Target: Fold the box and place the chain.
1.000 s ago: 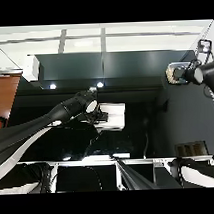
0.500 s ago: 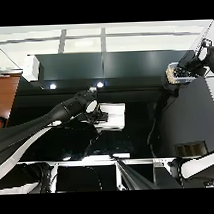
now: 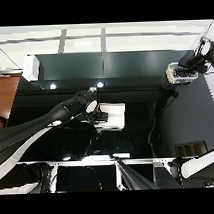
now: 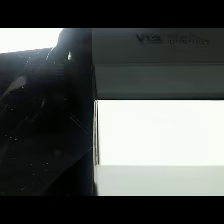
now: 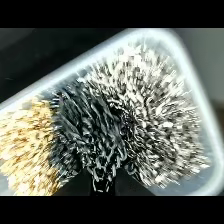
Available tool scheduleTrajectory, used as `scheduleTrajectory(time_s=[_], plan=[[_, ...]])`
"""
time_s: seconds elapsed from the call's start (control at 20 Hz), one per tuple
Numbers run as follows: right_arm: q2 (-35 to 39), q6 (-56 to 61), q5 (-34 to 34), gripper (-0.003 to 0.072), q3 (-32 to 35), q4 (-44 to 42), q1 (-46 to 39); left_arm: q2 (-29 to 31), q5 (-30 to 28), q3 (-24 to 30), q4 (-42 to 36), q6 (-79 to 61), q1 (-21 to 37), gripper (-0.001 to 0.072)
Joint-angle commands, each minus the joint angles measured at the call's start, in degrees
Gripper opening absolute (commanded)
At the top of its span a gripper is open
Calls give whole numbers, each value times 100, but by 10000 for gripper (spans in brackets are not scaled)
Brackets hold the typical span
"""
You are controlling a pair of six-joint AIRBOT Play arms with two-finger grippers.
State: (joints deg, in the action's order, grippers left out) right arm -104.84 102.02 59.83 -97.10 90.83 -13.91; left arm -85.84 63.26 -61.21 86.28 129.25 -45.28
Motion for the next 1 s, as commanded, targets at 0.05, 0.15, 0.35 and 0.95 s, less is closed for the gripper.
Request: scheduleTrajectory(time_s=[0.05, 0.15, 0.35, 0.95], plan=[[1021, -717, 243, 17, -170, -87, 0, -4, 0, -7, 2, 0, 4, 29], [1698, -938, 221, 17, -170, -260, 0, -4, 0, -7, 2, 0, 4, 29], [3121, -1401, 227, 16, -170, -868, 118, -4, -22, -7, 2, 0, 4, 29], [5228, -2653, 3289, 17, 199, -3947, 568, -4, -20, -7, 2, 0, 4, 29]])
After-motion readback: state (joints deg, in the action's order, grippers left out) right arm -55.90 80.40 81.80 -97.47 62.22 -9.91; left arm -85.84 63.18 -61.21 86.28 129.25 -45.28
